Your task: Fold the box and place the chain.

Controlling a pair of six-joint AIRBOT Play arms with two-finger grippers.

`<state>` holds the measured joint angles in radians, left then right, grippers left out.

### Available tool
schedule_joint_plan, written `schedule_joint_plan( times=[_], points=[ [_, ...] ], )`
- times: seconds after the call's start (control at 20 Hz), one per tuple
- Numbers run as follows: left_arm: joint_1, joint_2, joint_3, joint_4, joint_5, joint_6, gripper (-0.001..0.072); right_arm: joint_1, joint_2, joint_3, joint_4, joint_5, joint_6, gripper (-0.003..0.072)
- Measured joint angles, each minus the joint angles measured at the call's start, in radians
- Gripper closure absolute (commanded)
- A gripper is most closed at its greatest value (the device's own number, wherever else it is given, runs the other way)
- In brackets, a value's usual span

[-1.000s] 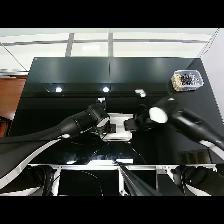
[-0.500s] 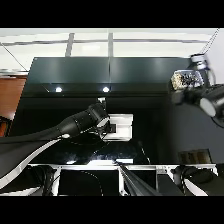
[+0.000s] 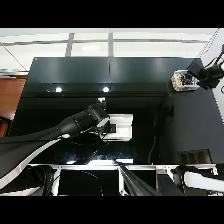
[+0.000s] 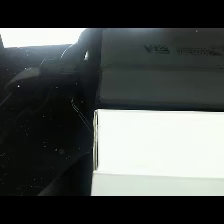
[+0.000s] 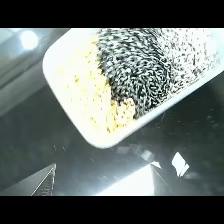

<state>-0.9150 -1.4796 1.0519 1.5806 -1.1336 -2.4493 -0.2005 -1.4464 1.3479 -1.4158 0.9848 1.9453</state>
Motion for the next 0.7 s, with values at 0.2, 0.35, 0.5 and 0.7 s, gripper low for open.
schedule_joint_plan(
  times=[0.2,0.35,0.5,0.7],
  points=[
    [0.0,0.0,0.0,0.001,0.0,0.0,0.0681,-0.035,-0.211,0.231,0.072,0.11,0.145,-0.0034],
    [0.0,0.0,0.0,0.004,0.002,0.0,0.068,-0.043,-0.303,0.304,0.148,0.11,0.211,-0.0034],
    [0.0,0.0,0.0,0.006,0.003,0.0,0.0681,-0.047,-0.358,0.332,0.18,0.111,0.259,0.0014],
    [0.0,0.0,0.0,0.008,0.004,0.0,0.0681,-0.048,-0.394,0.345,0.196,0.105,0.301,0.0014]
  ],
)
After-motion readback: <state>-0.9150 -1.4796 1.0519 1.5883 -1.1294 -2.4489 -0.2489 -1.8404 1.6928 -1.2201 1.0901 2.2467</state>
